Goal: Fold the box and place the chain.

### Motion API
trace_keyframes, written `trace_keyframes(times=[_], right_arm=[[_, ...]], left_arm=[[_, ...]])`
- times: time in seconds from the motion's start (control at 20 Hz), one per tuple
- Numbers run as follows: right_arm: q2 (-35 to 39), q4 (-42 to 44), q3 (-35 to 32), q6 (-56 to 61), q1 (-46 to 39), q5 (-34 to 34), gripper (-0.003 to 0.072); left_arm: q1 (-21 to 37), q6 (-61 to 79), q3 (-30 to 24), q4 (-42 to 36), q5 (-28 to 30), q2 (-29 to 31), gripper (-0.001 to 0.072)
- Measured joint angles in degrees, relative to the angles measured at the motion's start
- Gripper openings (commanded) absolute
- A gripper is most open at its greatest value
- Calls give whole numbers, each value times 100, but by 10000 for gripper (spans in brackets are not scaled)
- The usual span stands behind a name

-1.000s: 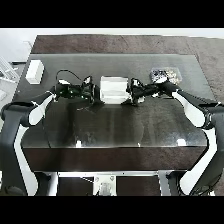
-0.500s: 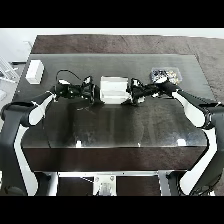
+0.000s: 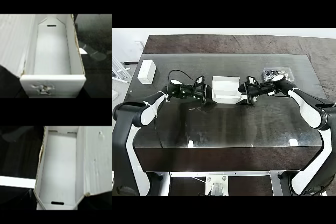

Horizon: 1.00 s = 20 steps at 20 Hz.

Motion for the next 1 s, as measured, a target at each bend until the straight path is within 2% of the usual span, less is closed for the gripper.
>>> trace_keyframes(times=[0.25,0.3,0.35,0.4,0.55,0.8,1.0], right_arm=[[385,9,7,197,-393,184,720],[501,15,4,238,-461,240,654],[625,76,7,332,-518,328,176],[721,146,7,433,-555,459,15],[872,540,7,693,-562,745,1],[852,872,116,1241,-269,197,0],[450,564,673,1757,-11,-37,0]], left_arm=[[2,-2,0,-9,15,0,484],[2,0,0,-9,15,0,484],[0,0,0,-9,15,0,484],[2,0,0,-9,13,0,484],[2,2,0,-7,11,0,484],[2,4,0,-7,-2,0,484],[2,4,0,-7,-2,0,484]])
